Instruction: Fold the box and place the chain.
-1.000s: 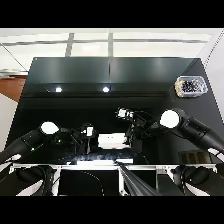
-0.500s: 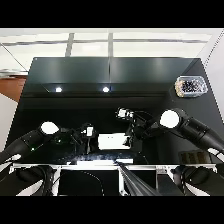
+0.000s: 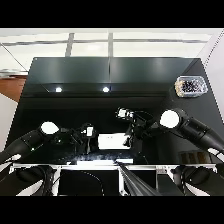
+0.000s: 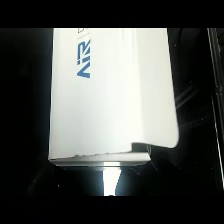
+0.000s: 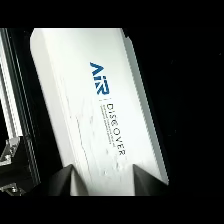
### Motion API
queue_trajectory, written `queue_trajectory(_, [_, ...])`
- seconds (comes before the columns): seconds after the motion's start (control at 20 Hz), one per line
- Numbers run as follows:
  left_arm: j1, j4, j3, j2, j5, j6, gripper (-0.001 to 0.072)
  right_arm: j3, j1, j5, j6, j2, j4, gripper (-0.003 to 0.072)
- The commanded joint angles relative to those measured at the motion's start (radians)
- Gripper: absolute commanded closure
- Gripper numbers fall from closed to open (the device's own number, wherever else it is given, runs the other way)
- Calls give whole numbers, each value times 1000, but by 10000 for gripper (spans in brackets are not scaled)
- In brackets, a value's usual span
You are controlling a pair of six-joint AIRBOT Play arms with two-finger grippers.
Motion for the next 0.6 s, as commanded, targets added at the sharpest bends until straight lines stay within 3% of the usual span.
queue_trajectory(0.0, [0, 0, 1, -1, 0, 0, 376, 0, 1, 2, 0, 0, -3, 414])
queue_trajectory(0.05, [0, 0, 1, -1, 0, 0, 375, 0, 1, 2, 1, 0, -3, 447])
queue_trajectory(0.55, [0, 0, 1, -1, 0, 0, 375, 0, 1, 19, 1, -1, -3, 446])
